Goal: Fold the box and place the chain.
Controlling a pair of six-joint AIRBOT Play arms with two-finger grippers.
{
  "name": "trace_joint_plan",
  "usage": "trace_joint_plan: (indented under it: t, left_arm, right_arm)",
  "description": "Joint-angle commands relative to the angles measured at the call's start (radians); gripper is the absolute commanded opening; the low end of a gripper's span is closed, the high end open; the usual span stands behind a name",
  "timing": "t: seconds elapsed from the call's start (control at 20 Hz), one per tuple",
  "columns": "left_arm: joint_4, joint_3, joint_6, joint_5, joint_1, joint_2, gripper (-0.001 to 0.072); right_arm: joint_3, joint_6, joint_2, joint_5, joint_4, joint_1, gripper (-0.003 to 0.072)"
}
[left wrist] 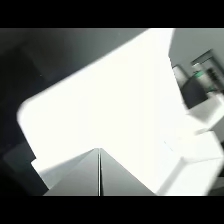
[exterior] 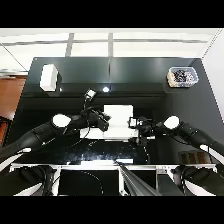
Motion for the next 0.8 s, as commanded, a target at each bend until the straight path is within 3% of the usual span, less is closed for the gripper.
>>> trace_joint_plan:
  t: [0.0, 0.1, 0.25, 0.5, 0.65, 0.75]
  left_arm:
    - [0.009, 0.008, 0.052, 0.043, -0.011, -0.034, 0.0031]
    - [0.013, 0.008, 0.052, 0.026, -0.011, -0.038, 0.0031]
    - [0.091, 0.009, 0.045, -0.084, -0.011, -0.075, 0.0031]
    - [0.211, 0.048, -0.017, -0.087, 0.005, -0.072, 0.0031]
    - [0.212, 0.071, -0.017, -0.096, 0.058, -0.016, 0.0031]
    - [0.258, 0.07, -0.018, -0.169, 0.119, 0.056, 0.0031]
  right_arm:
    - [0.001, 0.0, -0.001, 0.0, 0.0, -0.001, 0.0397]
    - [0.001, 0.0, -0.001, 0.0, 0.0, -0.001, 0.0397]
    - [0.001, 0.0, -0.001, 0.0, 0.0, -0.001, 0.0397]
    - [0.001, 0.0, 0.0, 0.0, 0.0, -0.001, 0.0397]
    - [0.001, 0.0, 0.0, 0.0, 0.0, -0.001, 0.0397]
    - [0.001, 0.0, -0.001, 0.0, 0.0, -0.001, 0.0397]
